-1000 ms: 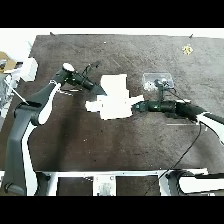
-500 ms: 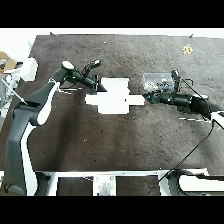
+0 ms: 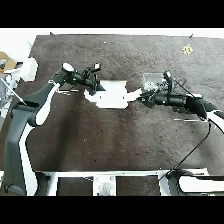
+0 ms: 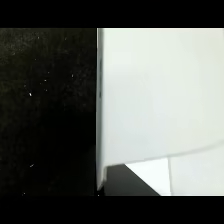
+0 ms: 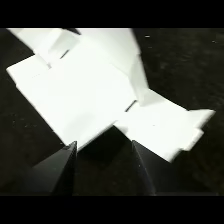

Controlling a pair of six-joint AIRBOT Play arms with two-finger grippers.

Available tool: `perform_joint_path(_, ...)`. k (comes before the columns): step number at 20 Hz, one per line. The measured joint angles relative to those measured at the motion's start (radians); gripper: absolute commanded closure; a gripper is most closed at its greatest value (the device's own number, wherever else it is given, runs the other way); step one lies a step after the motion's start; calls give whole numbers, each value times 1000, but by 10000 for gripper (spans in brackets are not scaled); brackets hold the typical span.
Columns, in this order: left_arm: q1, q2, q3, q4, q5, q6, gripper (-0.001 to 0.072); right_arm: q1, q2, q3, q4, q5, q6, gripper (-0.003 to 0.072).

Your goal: Fold the box and place the chain.

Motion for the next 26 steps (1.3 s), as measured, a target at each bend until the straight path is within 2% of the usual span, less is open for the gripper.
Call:
perform_joint_path(2, 1, 0, -21, 0, 15, 12, 700, 26, 0, 0, -2, -10, -42, 290)
perform_joint_path(3, 1, 0, -29, 1, 21, 19, 700, 39, 0, 0, -2, -22, -59, 235)
perform_joint_path(4, 1, 0, -36, 0, 26, 31, 699, 52, 0, 0, -2, -43, -81, 88)
perform_joint_path(5, 1, 0, -42, 0, 29, 45, 698, 64, 0, 0, -2, -57, -105, 62)
perform_joint_path(13, 0, 0, -54, 5, 18, 76, 697, 144, 0, 2, -16, -159, -296, 61)
perform_joint_path(20, 0, 0, -55, 11, 8, 78, 697, 245, -65, 128, -286, -179, -230, 41)
perform_joint_path(21, 0, 0, -55, 11, 7, 78, 697, 255, -77, 145, -312, -172, -218, 9)
perform_joint_path(26, 0, 0, -55, 11, 7, 78, 697, 294, -106, 186, -416, -144, -186, 6)
